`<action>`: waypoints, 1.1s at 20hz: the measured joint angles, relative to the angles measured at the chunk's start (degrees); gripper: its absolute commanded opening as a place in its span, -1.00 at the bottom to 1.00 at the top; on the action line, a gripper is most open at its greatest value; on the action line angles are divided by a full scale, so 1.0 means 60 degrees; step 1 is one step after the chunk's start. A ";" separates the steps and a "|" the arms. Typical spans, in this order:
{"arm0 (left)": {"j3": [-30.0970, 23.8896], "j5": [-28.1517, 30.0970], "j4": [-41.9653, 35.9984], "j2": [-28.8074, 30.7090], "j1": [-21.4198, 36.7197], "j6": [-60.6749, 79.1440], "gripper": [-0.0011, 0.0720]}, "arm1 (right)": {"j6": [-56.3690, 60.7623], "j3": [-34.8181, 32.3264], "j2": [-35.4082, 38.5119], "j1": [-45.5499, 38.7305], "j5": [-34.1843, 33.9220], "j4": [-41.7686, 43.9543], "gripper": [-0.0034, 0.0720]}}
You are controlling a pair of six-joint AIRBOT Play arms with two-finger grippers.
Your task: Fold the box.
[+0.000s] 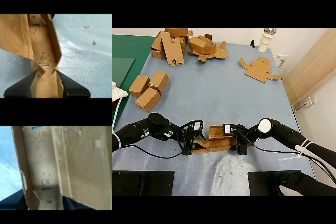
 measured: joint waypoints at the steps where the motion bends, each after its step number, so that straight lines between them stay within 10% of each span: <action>1: 0.0000 0.0149 0.0044 0.0004 -0.0029 -0.0033 -0.02 | 0.0025 0.0000 0.0000 0.0000 -0.0004 0.0004 0.26; 22: 0.0208 0.1614 0.1596 0.0426 -0.0036 -0.1322 -0.03 | 0.0878 0.0000 -0.0084 0.0004 -0.0433 -0.0393 0.26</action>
